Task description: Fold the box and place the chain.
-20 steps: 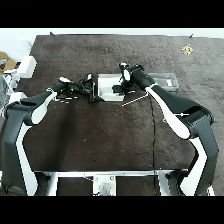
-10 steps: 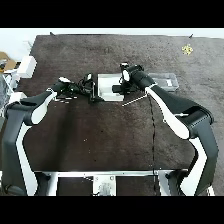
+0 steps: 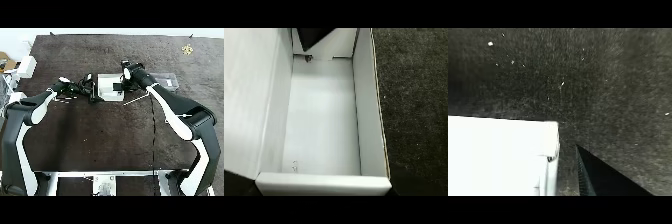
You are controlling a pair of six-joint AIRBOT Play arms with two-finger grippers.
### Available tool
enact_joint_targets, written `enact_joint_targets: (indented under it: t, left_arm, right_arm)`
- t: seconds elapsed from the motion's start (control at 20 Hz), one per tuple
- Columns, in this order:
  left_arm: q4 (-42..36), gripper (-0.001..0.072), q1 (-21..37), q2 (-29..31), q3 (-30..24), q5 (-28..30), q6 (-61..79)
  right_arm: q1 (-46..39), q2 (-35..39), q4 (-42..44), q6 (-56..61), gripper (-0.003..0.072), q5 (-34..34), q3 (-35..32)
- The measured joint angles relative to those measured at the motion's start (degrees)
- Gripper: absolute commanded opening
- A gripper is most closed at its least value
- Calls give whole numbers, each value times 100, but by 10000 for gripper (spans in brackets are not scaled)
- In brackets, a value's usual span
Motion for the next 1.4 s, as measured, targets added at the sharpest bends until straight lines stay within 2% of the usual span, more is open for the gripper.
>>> enact_joint_targets:
  t: [0.25, 0.55, 0.65, 0.9, 1.05, 1.35, 1.4]
  left_arm:
    - [0, 358, 0, 0, 0, 2, 0]
    - [0, 358, 0, 0, 0, 2, 0]
    - [0, 358, 0, 0, 0, 2, 0]
    - [0, 358, 0, 0, 0, 2, 0]
    - [0, 358, 0, 0, 0, 2, 0]
    - [-2, 358, 0, 0, 0, 2, 0]
    - [0, 358, 0, 0, 0, 2, 0]
  right_arm:
    - [-15, 240, 79, -404, 340, 144, 9]
    - [-404, 1014, 39, -1423, 309, 216, 214]
    - [-734, 1169, -28, -1635, 145, 238, 271]
    - [-1810, 1152, -81, -1840, 145, 402, 203]
    - [-2321, 951, 175, -2055, 145, 435, 87]
    - [-2719, 455, 907, -2608, 146, 361, 2]
    - [-2741, 396, 997, -2664, 189, 315, 2]
